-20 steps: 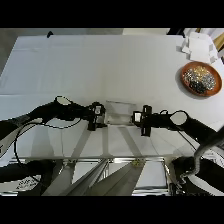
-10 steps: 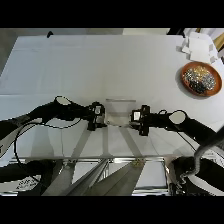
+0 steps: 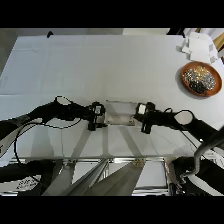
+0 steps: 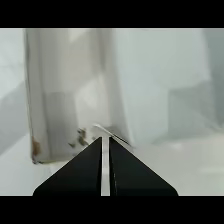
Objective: Fold the box and place the chain.
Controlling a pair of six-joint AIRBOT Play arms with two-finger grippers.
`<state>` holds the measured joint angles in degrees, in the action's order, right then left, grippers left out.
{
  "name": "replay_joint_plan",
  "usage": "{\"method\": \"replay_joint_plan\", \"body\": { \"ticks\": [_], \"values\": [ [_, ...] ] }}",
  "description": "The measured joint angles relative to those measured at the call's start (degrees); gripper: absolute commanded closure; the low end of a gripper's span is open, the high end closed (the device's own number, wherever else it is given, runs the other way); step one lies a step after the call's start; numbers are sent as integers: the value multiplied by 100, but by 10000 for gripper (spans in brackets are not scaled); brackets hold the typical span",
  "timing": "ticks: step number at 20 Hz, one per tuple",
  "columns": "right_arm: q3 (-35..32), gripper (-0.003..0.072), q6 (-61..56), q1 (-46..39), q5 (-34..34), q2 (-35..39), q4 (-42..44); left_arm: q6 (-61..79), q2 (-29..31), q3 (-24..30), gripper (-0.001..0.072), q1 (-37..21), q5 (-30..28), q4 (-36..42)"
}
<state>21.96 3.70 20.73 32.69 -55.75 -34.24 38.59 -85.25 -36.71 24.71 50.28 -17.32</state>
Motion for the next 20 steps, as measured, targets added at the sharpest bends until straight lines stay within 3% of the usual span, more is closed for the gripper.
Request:
{"method": "replay_joint_plan", "body": {
  "ticks": [6, 10, 14, 20],
  "values": [
    [0, 673, -4009, -1152, 732, 1202, -1659, 15, 0, 0, 458, 0, 4, -4],
    [0, 673, -6518, -1700, 1381, 1416, -2540, 15, 0, 0, 458, 0, 7, -7],
    [0, 673, -7444, -1860, 1923, 1012, -2531, 13, 0, 0, 458, 0, 7, -7],
    [4, 673, -7458, -1784, 2076, 221, -1781, 15, 0, 0, 458, 0, 9, -7]
  ]
}}
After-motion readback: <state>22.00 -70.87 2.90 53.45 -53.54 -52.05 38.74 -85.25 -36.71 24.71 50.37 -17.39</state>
